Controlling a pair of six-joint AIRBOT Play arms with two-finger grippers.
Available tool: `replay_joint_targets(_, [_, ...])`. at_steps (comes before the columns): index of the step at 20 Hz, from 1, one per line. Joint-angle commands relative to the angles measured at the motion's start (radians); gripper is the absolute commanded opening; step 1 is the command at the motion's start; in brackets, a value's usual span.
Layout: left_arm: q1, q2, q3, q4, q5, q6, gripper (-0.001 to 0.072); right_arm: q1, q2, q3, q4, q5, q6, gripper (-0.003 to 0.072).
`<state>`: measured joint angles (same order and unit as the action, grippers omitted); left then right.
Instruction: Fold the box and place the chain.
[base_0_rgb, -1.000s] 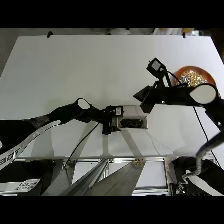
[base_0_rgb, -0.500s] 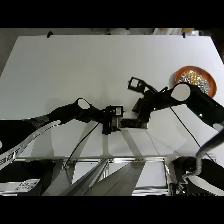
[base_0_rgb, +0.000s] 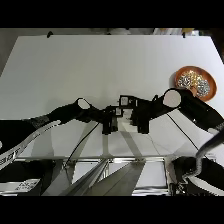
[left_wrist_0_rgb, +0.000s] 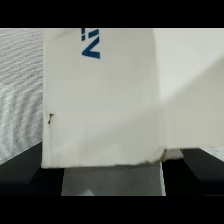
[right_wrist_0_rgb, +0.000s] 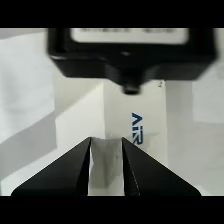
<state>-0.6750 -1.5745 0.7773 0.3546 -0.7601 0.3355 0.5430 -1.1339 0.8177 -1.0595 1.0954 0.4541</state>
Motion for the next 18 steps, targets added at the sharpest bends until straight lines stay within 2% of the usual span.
replay_joint_targets(1, [0.000,0.000,0.000,0.000,0.000,0.000,0.0312,0.032,0.000,0.000,-0.025,0.013,-0.007,0.0224])
replay_joint_targets(6, [0.000,0.000,0.000,0.000,0.000,0.000,0.0312,0.043,0.042,-0.002,-0.098,-0.007,-0.001,0.0228])
replay_joint_targets(9, [0.000,0.000,0.000,0.000,0.000,0.000,0.0312,0.043,0.068,-0.011,-0.148,-0.039,0.047,0.0299])
replay_joint_targets(15, [0.000,0.000,0.000,0.000,0.000,0.000,0.0312,0.043,0.068,-0.076,-0.134,-0.050,0.047,0.0298])
replay_joint_targets(18, [0.000,0.000,0.000,0.000,0.000,0.000,0.0312,0.043,0.068,-0.079,-0.134,-0.100,0.047,0.0294])
